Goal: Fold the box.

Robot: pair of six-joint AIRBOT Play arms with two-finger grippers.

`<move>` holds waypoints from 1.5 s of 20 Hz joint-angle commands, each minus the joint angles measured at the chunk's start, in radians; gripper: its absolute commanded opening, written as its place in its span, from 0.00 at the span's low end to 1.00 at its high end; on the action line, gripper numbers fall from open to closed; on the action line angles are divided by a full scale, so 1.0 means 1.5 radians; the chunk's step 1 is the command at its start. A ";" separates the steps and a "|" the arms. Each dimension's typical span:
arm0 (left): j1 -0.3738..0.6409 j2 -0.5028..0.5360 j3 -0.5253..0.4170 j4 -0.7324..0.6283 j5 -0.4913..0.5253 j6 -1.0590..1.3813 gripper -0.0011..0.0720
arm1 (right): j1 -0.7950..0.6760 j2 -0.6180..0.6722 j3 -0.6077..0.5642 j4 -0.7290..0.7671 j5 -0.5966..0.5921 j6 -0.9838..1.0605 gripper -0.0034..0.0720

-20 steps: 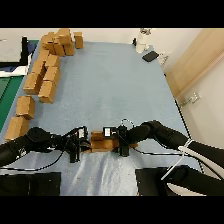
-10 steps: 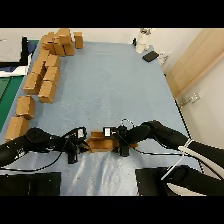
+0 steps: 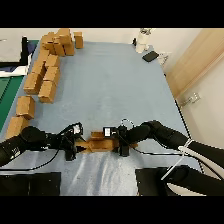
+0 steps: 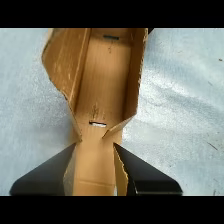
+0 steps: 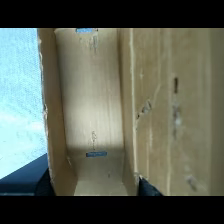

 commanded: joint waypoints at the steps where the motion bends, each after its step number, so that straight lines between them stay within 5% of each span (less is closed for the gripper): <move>1: -0.017 -0.009 0.005 -0.055 0.001 0.060 0.52 | 0.000 -0.001 0.000 0.000 0.000 0.000 0.74; 7: -0.039 -0.052 0.020 -0.067 0.033 0.104 0.48 | 0.000 -0.001 0.000 0.001 0.000 0.000 0.74; 9: -0.040 -0.055 0.021 -0.067 0.046 0.107 0.24 | 0.000 -0.001 0.000 0.000 0.000 0.000 0.74; 25: -0.080 -0.085 0.026 -0.153 0.060 0.156 0.24 | 0.000 -0.001 0.000 0.000 0.000 0.000 0.74; 26: -0.080 -0.085 0.026 -0.157 0.059 0.158 0.29 | 0.000 -0.001 0.000 0.000 0.000 0.000 0.74; 28: -0.081 -0.085 0.026 -0.157 0.058 0.158 0.78 | 0.000 -0.001 0.000 0.000 0.000 0.000 0.74; 30: -0.081 -0.085 0.026 -0.157 0.056 0.158 0.78 | 0.000 -0.001 0.000 0.000 0.000 0.000 0.74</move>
